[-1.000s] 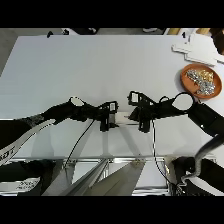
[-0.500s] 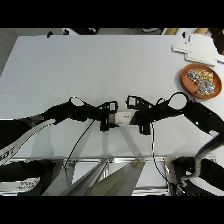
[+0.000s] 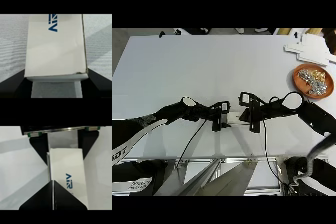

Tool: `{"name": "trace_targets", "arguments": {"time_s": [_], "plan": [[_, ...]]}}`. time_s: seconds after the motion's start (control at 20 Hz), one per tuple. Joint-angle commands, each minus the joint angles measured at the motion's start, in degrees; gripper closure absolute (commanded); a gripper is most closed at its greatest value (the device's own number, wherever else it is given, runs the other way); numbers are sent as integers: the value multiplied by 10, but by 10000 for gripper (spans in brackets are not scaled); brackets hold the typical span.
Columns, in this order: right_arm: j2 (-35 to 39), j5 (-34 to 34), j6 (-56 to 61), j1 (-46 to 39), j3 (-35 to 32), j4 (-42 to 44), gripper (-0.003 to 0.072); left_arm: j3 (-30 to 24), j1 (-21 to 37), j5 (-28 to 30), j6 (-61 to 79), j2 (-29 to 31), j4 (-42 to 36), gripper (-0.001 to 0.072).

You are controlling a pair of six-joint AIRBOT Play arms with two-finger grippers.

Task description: Fold the box and place the chain.

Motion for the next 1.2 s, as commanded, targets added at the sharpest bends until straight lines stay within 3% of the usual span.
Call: {"name": "trace_targets", "arguments": {"time_s": [0.0, 0.2, 1.15], "plan": [[-3, -36, 34, 0, 0, -45, 668, 0, 0, 0, 0, 0, 0, 626], [-8, -3, 35, 0, 0, -52, 668, 0, 0, 0, 0, 0, 0, 626], [-38, 5, 40, 0, -25, -68, 668, 0, 0, 0, 0, 0, 0, 626]]}}
